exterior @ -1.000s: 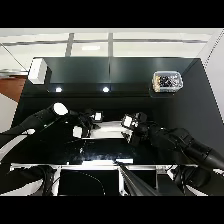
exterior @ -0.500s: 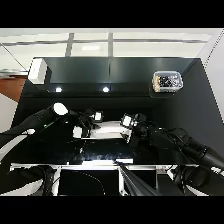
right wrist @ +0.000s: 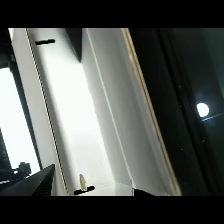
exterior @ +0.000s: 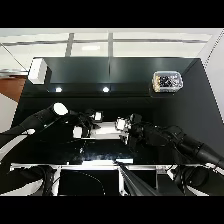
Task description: Fold the box and place the chain.
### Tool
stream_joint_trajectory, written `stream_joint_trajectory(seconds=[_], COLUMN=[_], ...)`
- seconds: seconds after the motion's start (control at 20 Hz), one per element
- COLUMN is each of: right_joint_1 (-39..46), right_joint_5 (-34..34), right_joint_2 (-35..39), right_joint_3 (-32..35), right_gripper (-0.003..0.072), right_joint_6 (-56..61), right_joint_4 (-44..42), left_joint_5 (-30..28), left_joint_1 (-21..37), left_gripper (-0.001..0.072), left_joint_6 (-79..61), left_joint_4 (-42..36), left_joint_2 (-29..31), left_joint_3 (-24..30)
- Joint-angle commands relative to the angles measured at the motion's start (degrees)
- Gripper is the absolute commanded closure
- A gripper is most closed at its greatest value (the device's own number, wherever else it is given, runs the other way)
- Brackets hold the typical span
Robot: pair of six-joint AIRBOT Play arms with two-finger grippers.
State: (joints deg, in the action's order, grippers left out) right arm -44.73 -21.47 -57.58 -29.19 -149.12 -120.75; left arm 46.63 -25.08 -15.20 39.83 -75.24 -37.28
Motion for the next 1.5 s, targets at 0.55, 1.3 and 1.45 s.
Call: stream_joint_trajectory(seconds=[0.55,1.3,1.45], right_joint_1=[4.04,3.91,3.91], right_joint_5=[-8.24,-6.86,-5.97], right_joint_2=[-7.78,-8.31,-8.61], right_joint_3=[-0.70,-0.68,-0.68], right_gripper=[-0.0013,-0.0014,-0.0013], right_joint_6=[-22.10,-20.31,-21.29], right_joint_4=[-17.31,-13.79,-13.77], left_joint_5=[0.52,0.09,-0.11], left_joint_1=[0.00,0.11,0.09], left_gripper=[0.0684,0.0683,0.0683], left_joint_6=[2.75,3.74,3.89], left_joint_4=[0.02,0.20,0.17], left_joint_2=[0.00,-0.02,-0.02], left_joint_3=[0.00,0.00,0.00])
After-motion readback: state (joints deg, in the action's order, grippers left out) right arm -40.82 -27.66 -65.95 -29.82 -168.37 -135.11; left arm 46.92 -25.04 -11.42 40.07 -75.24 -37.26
